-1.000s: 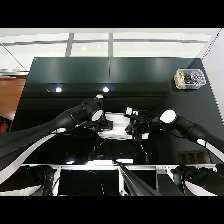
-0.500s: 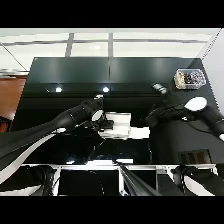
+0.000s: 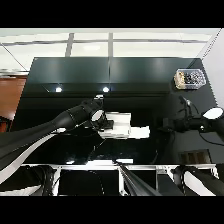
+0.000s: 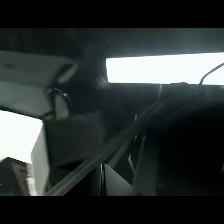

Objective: Fold the box and place the chain.

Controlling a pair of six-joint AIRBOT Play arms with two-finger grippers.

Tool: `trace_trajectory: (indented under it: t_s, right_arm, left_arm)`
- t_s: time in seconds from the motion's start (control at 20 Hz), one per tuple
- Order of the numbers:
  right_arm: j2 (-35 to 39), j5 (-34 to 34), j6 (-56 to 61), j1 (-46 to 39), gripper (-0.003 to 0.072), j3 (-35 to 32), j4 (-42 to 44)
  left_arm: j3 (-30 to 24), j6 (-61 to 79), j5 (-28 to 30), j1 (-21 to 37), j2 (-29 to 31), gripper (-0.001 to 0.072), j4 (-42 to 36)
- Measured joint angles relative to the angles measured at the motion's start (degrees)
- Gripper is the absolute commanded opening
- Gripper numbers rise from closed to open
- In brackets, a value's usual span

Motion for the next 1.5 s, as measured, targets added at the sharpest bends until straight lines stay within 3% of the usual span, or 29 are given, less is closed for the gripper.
trace_trajectory:
  t_s: [0.5, 0.55, 0.6, 0.65, 0.95, 1.0, 1.25, 1.3, 1.35, 1.5]
  right_arm:
    - [-5.4, -6.6, -1.5, 14.9, 0.0027, -4.0, 14.3]
    - [-5.5, -6.7, -2.2, 15.5, 0.0219, -4.0, 15.8]
    - [-5.6, -6.8, -2.6, 16.0, 0.0532, -3.8, 16.7]
    - [-5.7, -6.7, -3.0, 16.2, 0.0679, -3.5, 17.6]
    - [-5.8, -1.1, -3.9, 17.0, 0.0662, 1.2, 19.7]
    - [-5.8, -0.6, -3.8, 17.0, 0.0551, 1.6, 20.0]
    - [-5.8, 1.0, -2.9, 18.4, 0.0543, 2.7, 20.7]
    - [-5.8, 0.9, -2.3, 19.1, 0.0468, 2.8, 20.9]
    - [-5.8, 0.3, -1.6, 20.2, 0.0443, 2.9, 20.9]
    - [-5.8, -2.1, 1.4, 23.9, 0.0443, 4.2, 20.7]
  left_arm:
    - [0.0, 0.0, 0.8, 0.0, 0.0, 0.0031, 0.8]
    - [0.0, 0.0, 0.9, 0.0, 0.0, 0.0031, 0.9]
    - [0.0, 0.0, 0.9, 0.0, 0.0, 0.0031, 0.9]
    - [0.0, 0.0, 0.9, 0.0, 0.0, 0.0031, 0.9]
    - [0.0, 0.0, 0.0, 0.0, 0.0, 0.0031, 0.9]
    - [0.0, 0.0, -0.1, 0.0, 0.0, 0.0031, 0.9]
    - [0.0, 0.0, -0.3, 0.0, 0.0, 0.0031, 0.9]
    - [0.0, 0.0, -0.4, 0.0, 0.0, 0.0031, 0.9]
    - [0.0, 0.0, -0.4, 0.0, 0.0, 0.0031, 0.9]
    - [0.0, 0.0, -0.4, 0.0, 0.0, 0.0031, 0.9]
